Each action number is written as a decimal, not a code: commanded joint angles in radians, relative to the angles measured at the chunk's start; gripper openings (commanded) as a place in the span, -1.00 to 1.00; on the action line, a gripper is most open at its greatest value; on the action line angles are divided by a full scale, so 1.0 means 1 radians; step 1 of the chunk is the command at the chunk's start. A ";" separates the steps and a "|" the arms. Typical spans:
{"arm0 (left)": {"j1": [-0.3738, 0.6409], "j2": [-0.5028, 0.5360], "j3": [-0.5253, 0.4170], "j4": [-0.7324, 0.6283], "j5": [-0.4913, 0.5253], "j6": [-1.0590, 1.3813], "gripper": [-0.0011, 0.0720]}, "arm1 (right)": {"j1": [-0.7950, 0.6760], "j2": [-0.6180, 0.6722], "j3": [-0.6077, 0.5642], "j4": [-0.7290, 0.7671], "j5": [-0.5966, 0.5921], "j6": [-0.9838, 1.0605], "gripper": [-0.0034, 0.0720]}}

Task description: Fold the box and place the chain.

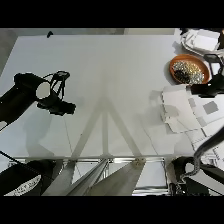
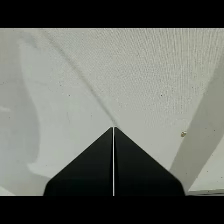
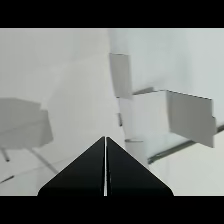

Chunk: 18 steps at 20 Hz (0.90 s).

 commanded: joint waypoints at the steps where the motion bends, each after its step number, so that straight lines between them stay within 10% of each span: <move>1: 0.000 0.001 0.000 0.000 0.000 0.000 -0.94 | -0.138 -0.017 0.053 -0.032 -0.003 -0.034 -0.87; 4: 0.000 0.001 0.000 0.000 0.000 0.000 -0.94 | -0.227 -0.061 0.085 -0.073 -0.031 -0.108 -0.71; 6: 0.000 0.001 0.000 0.000 0.000 0.000 -0.94 | -0.276 -0.123 0.098 -0.072 -0.076 -0.160 0.35; 18: 0.000 0.001 0.000 0.000 0.000 0.000 -0.94 | -0.285 -0.412 0.102 -0.045 -0.002 -0.367 0.11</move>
